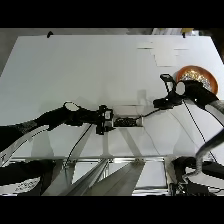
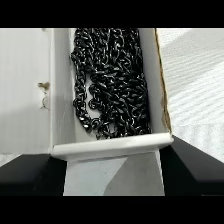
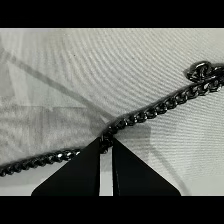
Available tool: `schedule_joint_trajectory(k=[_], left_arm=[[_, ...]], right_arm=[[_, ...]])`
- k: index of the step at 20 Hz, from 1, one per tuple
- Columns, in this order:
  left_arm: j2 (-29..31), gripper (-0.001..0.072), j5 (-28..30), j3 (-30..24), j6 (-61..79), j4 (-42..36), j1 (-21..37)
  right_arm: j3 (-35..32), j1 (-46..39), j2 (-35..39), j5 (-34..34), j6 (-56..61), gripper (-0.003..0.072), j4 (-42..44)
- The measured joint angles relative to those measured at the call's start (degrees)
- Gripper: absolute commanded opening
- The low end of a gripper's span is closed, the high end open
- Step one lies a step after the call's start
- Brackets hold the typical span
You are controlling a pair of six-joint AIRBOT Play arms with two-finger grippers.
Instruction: Fold the box and place the chain.
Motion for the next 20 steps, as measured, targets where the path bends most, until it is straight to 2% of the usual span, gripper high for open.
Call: schedule_joint_trajectory(k=[4, 8, 15, 20], left_arm=[[0.0, 0.0069, 0.02, 0.0, 0.02, 0.0, 0.0], [0.0, 0.0069, 0.02, 0.0, 0.02, 0.0, 0.02], [0.0, 0.0069, 0.0, 0.0, 0.0, 0.0, 0.02], [0.0, 0.0069, 0.0, 0.0, 0.0, 0.02, 0.0]], right_arm=[[-0.2, 0.09, 1.62, 2.12, -0.28, 0.0015, 1.88], [-0.11, 0.26, 7.93, 5.49, -0.68, 0.0015, 2.32], [-0.09, 7.17, 23.93, 8.98, -8.41, 0.0015, 14.4], [-0.11, 13.66, 28.52, 11.78, -11.63, 0.0014, 20.28]])
